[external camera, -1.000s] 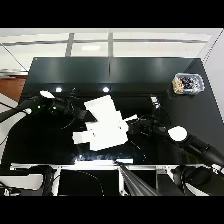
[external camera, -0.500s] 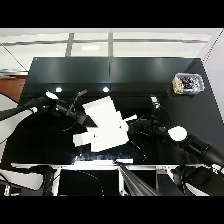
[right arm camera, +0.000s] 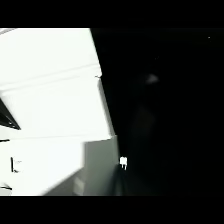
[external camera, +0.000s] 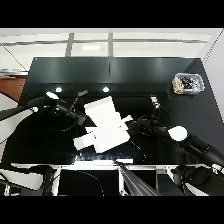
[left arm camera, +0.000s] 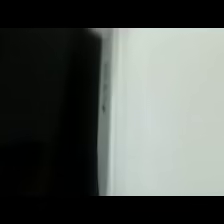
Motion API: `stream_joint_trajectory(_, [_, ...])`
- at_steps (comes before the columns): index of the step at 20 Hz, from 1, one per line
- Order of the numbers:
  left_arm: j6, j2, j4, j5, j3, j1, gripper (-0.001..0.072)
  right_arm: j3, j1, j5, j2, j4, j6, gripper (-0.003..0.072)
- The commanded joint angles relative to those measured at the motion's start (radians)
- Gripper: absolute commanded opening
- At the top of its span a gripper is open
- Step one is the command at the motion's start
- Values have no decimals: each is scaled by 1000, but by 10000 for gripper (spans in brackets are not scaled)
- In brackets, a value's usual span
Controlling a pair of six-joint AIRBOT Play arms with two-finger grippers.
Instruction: Fold the box and place the chain.
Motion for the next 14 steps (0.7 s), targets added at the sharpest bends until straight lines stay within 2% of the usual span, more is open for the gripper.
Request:
stream_joint_trajectory(1, [26, 3, 14, -23, 31, 0, 30, 13, -81, 142, 21, -17, 0, 680])
stream_joint_trajectory(3, [26, 26, 21, -22, 69, -1, 28, 54, -211, 315, 60, -143, 2, 698])
stream_joint_trajectory(6, [32, 115, 114, 22, 121, -30, 26, 176, -436, 515, 130, -451, 8, 698])
stream_joint_trajectory(9, [167, 283, 149, 137, 101, -133, 26, 284, -548, 592, 152, -669, -59, 699])
stream_joint_trajectory(11, [312, 372, 150, 328, 34, -219, 28, 290, -550, 599, 151, -736, -150, 698])
stream_joint_trajectory(12, [362, 386, 150, 400, -2, -254, 29, 285, -546, 599, 150, -738, -179, 698])
stream_joint_trajectory(14, [367, 369, 149, 449, -60, -298, 29, 274, -535, 599, 150, -721, -222, 698])
